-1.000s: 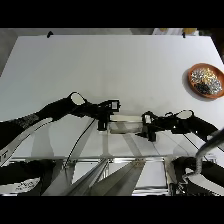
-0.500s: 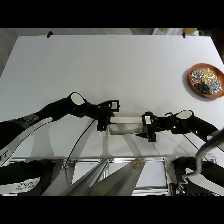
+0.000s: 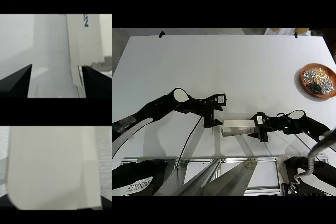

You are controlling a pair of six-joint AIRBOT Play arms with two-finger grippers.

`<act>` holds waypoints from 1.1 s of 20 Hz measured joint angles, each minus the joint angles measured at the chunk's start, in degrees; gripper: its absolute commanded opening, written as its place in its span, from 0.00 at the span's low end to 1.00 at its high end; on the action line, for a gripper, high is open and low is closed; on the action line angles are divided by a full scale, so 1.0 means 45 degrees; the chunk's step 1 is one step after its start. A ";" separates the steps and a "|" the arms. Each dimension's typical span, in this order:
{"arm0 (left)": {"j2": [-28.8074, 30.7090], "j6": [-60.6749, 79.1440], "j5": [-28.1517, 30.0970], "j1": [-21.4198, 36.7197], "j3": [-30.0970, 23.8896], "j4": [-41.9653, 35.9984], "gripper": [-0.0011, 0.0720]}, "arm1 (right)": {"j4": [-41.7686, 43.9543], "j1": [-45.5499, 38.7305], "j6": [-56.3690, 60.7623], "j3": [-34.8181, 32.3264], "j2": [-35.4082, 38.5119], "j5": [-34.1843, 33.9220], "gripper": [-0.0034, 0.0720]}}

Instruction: Fold the box and place the chain.

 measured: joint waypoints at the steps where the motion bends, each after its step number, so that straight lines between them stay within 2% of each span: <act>1: 0.0316 -0.0515 -0.0223 0.0087 0.0000 0.0495 0.59 | 0.0005 0.0000 0.0005 0.0000 -0.0005 -0.0015 0.59; 3: 0.1088 -0.1467 -0.0879 0.0185 0.0000 0.1593 0.01 | 0.0049 -0.0010 0.0049 0.0000 0.0000 -0.0083 0.59; 9: 0.3672 -0.3594 -0.2914 0.0058 0.0000 0.3419 0.01 | -0.0015 -0.0010 -0.0005 0.0005 0.0000 -0.0044 0.59; 13: 0.4352 -0.5032 -0.3211 -0.1190 0.0000 0.3716 0.01 | -0.0029 -0.0010 -0.0015 0.0005 0.0000 -0.0024 0.59; 17: 0.3866 -0.5867 -0.1593 -0.3177 0.0000 0.3774 0.02 | -0.0034 -0.0010 -0.0019 0.0010 0.0000 -0.0010 0.59; 22: 0.2322 -0.6946 0.2730 -0.5051 0.0000 0.3721 0.02 | -0.0039 -0.0010 -0.0024 0.0005 0.0000 0.0000 0.59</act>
